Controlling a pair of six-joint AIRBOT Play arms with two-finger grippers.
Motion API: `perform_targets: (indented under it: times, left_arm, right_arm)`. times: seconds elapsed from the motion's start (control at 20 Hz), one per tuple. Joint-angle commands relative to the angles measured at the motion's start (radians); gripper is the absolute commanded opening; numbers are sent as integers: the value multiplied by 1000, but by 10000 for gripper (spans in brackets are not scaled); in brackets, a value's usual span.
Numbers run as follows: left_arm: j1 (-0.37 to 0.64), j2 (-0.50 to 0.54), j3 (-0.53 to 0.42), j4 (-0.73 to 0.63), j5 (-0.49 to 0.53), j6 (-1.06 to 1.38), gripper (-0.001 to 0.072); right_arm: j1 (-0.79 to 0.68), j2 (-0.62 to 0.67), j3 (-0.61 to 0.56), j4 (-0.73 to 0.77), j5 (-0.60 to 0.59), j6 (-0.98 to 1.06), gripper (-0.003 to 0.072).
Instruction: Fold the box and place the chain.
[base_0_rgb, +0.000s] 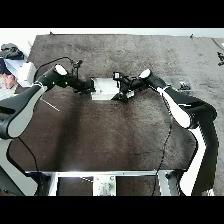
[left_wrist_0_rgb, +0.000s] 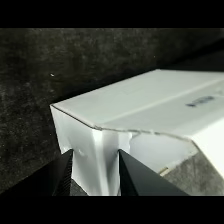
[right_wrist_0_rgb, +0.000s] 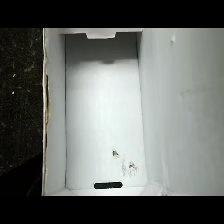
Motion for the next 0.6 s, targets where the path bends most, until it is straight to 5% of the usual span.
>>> perform_targets:
  times: [0.0, 0.3, 0.55]
  left_arm:
    - [-21, -1, 6, 61, 12, -71, 315]
    - [-92, -3, 109, 328, -53, -367, 314]
    - [-132, -49, 201, 405, -135, -463, 314]
  right_arm:
    - [0, 0, 0, 0, 1, 1, 274]
    - [0, 0, 0, 0, 0, 1, 275]
    - [0, 0, 0, 0, 0, 1, 275]
